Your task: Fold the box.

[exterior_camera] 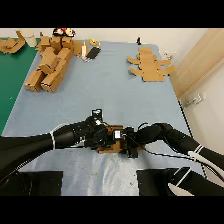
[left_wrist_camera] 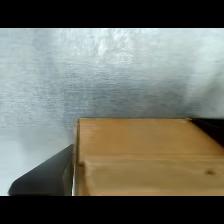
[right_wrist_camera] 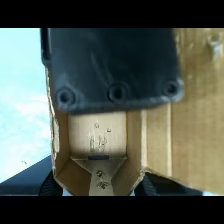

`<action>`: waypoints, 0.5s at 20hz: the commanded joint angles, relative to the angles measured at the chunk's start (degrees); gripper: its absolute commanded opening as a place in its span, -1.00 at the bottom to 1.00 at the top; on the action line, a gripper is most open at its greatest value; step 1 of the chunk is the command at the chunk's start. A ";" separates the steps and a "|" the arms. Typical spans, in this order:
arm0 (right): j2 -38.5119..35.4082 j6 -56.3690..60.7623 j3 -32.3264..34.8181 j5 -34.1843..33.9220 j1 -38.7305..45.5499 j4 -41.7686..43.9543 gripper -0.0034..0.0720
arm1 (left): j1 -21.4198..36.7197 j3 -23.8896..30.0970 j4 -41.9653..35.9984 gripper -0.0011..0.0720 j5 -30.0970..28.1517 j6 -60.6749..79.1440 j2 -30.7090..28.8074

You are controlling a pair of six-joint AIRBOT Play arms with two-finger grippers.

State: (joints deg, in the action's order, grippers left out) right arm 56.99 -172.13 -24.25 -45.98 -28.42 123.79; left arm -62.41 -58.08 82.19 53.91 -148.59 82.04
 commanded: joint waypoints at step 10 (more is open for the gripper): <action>0.02 0.04 0.02 0.02 0.00 0.00 0.45 | -0.11 -0.07 -0.81 -0.93 0.68 -0.79 0.00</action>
State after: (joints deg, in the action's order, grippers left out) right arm 56.97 -172.03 -24.25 -45.98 -28.36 123.72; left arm -62.52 -58.08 81.89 54.85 -149.36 82.06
